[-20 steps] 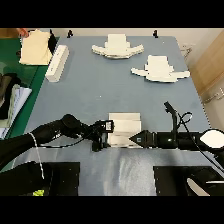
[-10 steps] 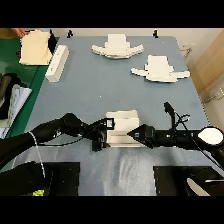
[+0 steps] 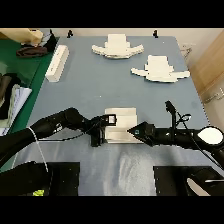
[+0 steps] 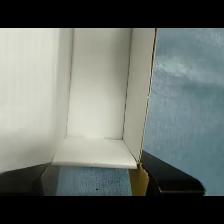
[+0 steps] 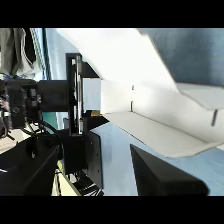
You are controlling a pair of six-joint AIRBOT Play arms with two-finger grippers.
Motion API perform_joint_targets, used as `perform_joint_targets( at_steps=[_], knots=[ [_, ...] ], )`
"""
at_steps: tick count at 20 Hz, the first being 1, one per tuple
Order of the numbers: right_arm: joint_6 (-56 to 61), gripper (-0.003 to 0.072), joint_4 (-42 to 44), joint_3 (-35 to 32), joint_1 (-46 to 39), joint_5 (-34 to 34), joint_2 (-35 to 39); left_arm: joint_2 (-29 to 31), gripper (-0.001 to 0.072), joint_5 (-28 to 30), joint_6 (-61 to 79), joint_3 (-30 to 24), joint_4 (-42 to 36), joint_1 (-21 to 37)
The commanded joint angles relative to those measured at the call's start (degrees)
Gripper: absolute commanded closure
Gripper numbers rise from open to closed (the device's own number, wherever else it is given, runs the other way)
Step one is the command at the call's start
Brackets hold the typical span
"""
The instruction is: Fold the box.
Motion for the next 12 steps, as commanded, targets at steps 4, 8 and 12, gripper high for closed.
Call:
perform_joint_targets(
  at_steps=[4,8,12],
  knots=[
    [0.04,0.0124,-1.31,0.04,0.0,-0.26,-0.02,0.0,0.0246,-0.66,-0.83,1.9,1.9,-0.02],
    [0.04,0.0125,-1.31,0.04,0.0,-0.24,-0.02,0.0,0.0246,-1.68,-1.51,1.9,5.9,-0.02],
    [0.04,0.0125,-1.31,0.04,0.0,-0.24,-0.02,0.0,0.0246,-4.55,-8.41,1.9,13.99,-0.02]
  ],
)
